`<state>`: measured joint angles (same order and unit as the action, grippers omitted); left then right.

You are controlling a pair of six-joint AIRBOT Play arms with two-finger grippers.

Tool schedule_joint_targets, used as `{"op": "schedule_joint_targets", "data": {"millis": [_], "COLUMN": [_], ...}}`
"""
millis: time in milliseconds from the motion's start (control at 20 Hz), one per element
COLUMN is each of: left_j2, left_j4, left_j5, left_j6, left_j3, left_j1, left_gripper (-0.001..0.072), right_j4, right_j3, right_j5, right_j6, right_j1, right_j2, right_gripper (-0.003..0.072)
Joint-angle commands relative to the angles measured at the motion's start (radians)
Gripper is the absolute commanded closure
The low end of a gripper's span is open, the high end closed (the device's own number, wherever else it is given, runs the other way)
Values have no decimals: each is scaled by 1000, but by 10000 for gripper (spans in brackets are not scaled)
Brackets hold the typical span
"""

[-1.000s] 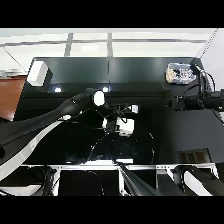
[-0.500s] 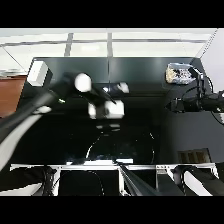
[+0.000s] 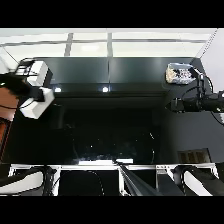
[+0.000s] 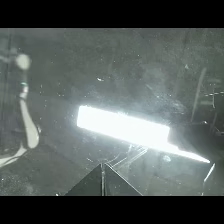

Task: Fold the box and place the chain.

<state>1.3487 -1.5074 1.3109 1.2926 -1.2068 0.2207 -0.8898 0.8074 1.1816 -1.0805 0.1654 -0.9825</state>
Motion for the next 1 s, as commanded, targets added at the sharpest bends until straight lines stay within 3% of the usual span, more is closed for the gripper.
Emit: {"op": "schedule_joint_targets", "data": {"millis": [0,200,450,600,750,800,850,950], "left_j2": [28,89,192,252,265,265,264,258], "left_j4": [80,85,125,182,185,181,174,148], "left_j5": [-111,-232,-340,-352,-431,-446,-443,-417], "left_j6": [16,-111,-127,-153,-153,-153,-146,-98], "left_j3": [21,0,-55,-84,-96,-104,-119,-178], "left_j1": [217,258,220,200,175,165,156,146], "left_gripper": [418,417,416,415,412,266,-2,-6], "right_j4": [2,2,3,-1,-1,-1,0,-1], "right_j3": [0,0,0,0,0,0,0,0], "right_j5": [-1,-10,-42,-42,-42,-41,-41,-37], "right_j6": [-24,-51,-79,-79,-79,-79,-79,-79], "right_j1": [1,0,0,-13,-23,-23,-23,-23], "right_j2": [0,0,0,0,0,0,0,0], "right_gripper": [669,669,669,669,670,669,669,669]}}
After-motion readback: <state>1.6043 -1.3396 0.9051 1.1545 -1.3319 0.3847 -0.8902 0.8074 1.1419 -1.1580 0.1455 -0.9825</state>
